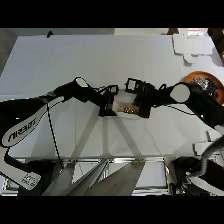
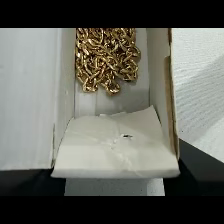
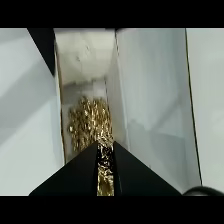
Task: Fold the box and place the chain.
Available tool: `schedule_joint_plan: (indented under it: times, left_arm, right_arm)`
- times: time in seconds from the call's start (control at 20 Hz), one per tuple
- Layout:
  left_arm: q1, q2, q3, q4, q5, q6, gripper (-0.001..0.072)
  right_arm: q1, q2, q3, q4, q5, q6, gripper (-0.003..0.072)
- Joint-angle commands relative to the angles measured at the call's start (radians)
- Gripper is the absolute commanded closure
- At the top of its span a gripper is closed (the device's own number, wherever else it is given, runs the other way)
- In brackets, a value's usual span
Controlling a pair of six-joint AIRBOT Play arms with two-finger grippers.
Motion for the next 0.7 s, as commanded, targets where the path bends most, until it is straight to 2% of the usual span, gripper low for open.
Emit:
schedule_joint_plan:
  times: [0.0,0.15,0.55,0.6,0.65]
  left_arm:
    - [0.0,0.0,0.0,0.0,0.0,0.001,0.0435]
    - [0.0,0.0,0.0,0.0,0.0,0.0,0.0435]
    - [0.0,0.0,0.0,0.0,0.0,0.0,0.0435]
    - [0.0,0.0,0.0,0.0,0.0,0.001,0.0435]
    - [0.0,0.0,0.0,0.0,0.0,0.001,0.0435]
  right_arm:
    - [0.078,0.0,0.001,0.005,-0.145,0.057,0.0681]
    - [0.101,-0.011,0.001,0.011,-0.201,0.059,0.0681]
    - [0.117,-0.101,0.001,0.031,-0.205,0.059,0.0674]
    - [0.117,-0.1,0.001,0.031,-0.203,0.059,0.0626]
    - [0.117,-0.1,0.001,0.031,-0.201,0.059,0.0501]
